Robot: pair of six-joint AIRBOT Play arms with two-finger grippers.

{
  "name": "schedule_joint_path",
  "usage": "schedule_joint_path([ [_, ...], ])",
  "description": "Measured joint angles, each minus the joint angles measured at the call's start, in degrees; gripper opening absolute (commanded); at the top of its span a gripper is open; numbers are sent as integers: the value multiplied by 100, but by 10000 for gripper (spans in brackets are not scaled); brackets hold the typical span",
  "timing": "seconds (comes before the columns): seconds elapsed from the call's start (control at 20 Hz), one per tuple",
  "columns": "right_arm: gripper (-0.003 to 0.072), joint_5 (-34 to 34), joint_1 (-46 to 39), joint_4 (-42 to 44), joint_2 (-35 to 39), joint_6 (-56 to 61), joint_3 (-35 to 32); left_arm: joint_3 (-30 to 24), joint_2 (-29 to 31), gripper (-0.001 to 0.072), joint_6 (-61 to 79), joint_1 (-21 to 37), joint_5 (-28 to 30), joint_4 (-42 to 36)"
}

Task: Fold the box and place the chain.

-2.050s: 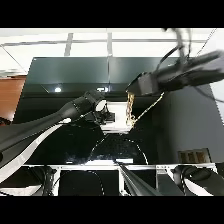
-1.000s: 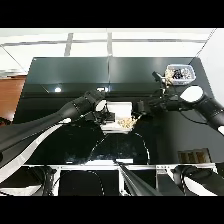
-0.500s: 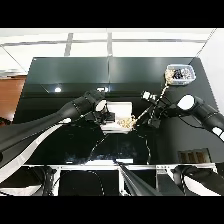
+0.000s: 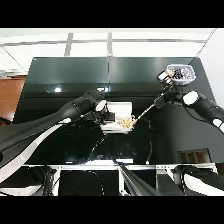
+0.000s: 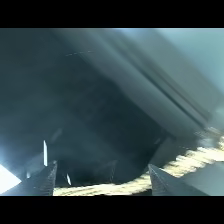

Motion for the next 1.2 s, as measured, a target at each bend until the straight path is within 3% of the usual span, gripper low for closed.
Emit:
schedule_joint_path([
  [0.15, 618, 7, -221, -636, -413, 1808, 496, 0, 0, 30, 0, 0, 2, -2],
  [0.35, 616, 857, -323, -2124, -1093, 4588, 1379, 0, 0, 30, 0, 0, 4, 0],
  [0.45, 609, 1314, -326, -2503, -1362, 5388, 1740, 0, 0, 30, 0, 0, 4, 0],
  [0.5, 545, 1473, -317, -2612, -1469, 5652, 1884, 0, 0, 30, 0, 0, 4, -2],
  [0.6, 545, 1679, -267, -2750, -1633, 5998, 2070, 0, 0, 31, 0, 0, 7, 0],
  [0.75, 363, 1788, -168, -2855, -1810, 6255, 2208, 0, 0, 30, 0, 0, 7, -2],
  [0.8, 262, 1801, -149, -2896, -1845, 6293, 2229, 0, 0, 31, 0, 0, 9, -2],
  [0.9, 212, 1858, -125, -2938, -1893, 6360, 2262, 0, 0, 31, 0, 0, 9, -2],
  [0.95, 12, 1912, -118, -2962, -1908, 6376, 2273, 0, 0, 31, 0, 0, 9, -2],
  [1.2, 18, 2444, -105, -2951, -1792, 6330, 2282, 0, 0, 31, 0, 0, 11, -2],
])
